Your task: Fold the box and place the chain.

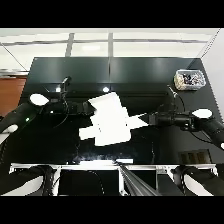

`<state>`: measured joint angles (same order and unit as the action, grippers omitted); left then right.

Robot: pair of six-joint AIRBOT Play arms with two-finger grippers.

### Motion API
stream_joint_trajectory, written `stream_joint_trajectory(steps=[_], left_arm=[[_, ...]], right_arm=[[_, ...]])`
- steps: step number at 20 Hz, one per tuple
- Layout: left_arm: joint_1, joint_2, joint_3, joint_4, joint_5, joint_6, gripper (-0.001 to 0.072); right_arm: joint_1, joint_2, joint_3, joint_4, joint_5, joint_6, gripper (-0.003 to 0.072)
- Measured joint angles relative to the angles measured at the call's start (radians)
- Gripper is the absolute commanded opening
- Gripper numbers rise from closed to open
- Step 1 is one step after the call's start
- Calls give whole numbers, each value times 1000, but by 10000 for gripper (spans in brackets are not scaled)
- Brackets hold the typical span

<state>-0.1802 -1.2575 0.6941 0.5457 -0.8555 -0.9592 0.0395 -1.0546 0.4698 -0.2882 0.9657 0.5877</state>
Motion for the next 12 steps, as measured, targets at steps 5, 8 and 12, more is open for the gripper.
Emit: stream_joint_trajectory(steps=[5, 8, 12], left_arm=[[47, -166, 21, -183, -234, 279, 710], [32, -221, 34, -232, -320, 412, 683], [32, -252, 43, -179, -401, 507, 453]], right_arm=[[15, 0, -1, 0, -3, 3, 10], [17, 0, -1, 0, -3, 7, 10], [18, 0, -1, -2, 0, 24, 10]])
